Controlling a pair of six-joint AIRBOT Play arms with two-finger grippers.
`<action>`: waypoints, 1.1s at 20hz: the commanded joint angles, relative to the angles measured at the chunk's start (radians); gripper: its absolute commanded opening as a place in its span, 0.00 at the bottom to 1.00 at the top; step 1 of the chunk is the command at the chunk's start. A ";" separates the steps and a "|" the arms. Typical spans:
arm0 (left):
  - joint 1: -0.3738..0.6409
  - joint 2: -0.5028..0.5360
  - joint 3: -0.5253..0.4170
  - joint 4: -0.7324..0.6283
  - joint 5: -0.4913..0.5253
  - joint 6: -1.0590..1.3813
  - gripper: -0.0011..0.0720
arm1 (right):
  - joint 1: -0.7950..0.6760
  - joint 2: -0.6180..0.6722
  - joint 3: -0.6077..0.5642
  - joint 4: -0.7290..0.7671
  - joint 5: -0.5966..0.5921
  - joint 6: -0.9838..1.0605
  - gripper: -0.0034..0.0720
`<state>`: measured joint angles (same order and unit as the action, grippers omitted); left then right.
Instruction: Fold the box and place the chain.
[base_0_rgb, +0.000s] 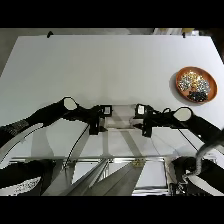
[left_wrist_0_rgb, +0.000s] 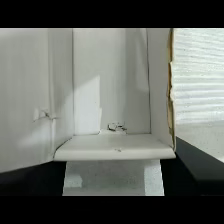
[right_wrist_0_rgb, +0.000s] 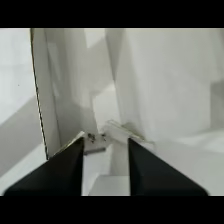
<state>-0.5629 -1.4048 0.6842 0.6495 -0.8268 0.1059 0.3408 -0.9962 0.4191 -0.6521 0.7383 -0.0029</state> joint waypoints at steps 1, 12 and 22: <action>0.000 0.000 0.000 0.002 0.000 0.002 0.16 | -0.041 0.143 -0.001 -0.182 0.096 0.321 0.24; 0.000 -0.001 0.000 0.002 0.000 0.002 0.16 | -0.453 0.138 -0.002 -0.275 0.307 1.081 0.07; 0.000 -0.001 0.000 0.001 0.000 0.002 0.16 | -0.258 -0.152 -0.004 -0.050 0.232 1.048 0.07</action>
<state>-0.5629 -1.4048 0.6842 0.6510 -0.8268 0.1074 0.0174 -1.1004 0.4152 -0.7704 1.0073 1.0512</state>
